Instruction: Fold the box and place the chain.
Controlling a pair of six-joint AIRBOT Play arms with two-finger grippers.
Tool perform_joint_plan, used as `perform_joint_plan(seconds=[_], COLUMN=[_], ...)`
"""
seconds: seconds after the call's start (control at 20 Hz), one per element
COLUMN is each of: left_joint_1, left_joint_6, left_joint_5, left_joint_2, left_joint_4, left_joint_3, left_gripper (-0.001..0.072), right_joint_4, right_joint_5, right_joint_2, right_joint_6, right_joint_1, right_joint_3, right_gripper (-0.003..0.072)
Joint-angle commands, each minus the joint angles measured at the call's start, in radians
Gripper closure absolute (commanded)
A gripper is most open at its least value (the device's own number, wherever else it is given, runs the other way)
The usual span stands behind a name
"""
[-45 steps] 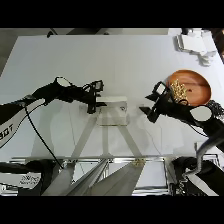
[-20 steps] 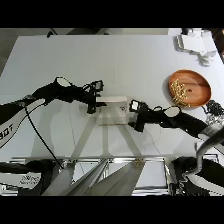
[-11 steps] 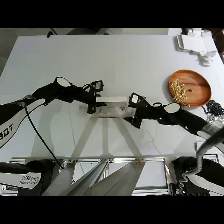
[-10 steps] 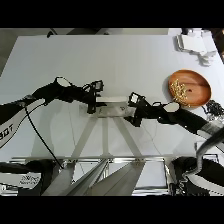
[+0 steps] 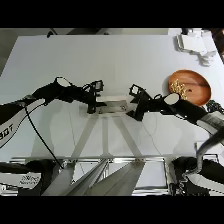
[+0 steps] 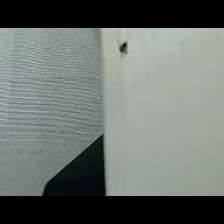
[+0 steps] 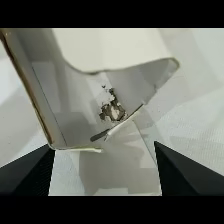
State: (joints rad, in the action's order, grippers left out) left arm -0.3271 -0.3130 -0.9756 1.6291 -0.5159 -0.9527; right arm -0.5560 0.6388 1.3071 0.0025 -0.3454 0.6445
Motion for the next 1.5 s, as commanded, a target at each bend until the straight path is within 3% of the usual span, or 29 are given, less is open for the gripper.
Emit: perform_joint_plan(seconds=[0.0, 0.5, 0.75, 1.45], left_joint_1=[-0.001, -0.001, -0.001, -0.001], left_joint_6=[-0.001, -0.001, -0.001, -0.001], left_joint_5=[0.0, 0.0, -0.001, 0.0], left_joint_2=[0.001, 0.001, 0.001, 0.001], left_joint_4=[0.0, 0.0, 0.0, 0.0], left_joint_3=[0.0, 0.0, 0.0, 0.0], left_gripper=[0.0702, 0.0702, 0.0702, 0.0702], right_joint_4=[-0.013, -0.011, 0.071, 0.092], right_joint_5=[0.074, 0.241, 0.277, 0.258], right_joint_2=[0.036, 0.248, 0.289, 0.289], right_joint_6=[-0.069, -0.232, -0.38, -0.352], right_joint_1=[0.024, 0.058, 0.049, 0.029], right_joint_3=[0.051, 0.23, 0.23, 0.166], right_gripper=[0.0, 0.0, 0.0001, 0.0018])
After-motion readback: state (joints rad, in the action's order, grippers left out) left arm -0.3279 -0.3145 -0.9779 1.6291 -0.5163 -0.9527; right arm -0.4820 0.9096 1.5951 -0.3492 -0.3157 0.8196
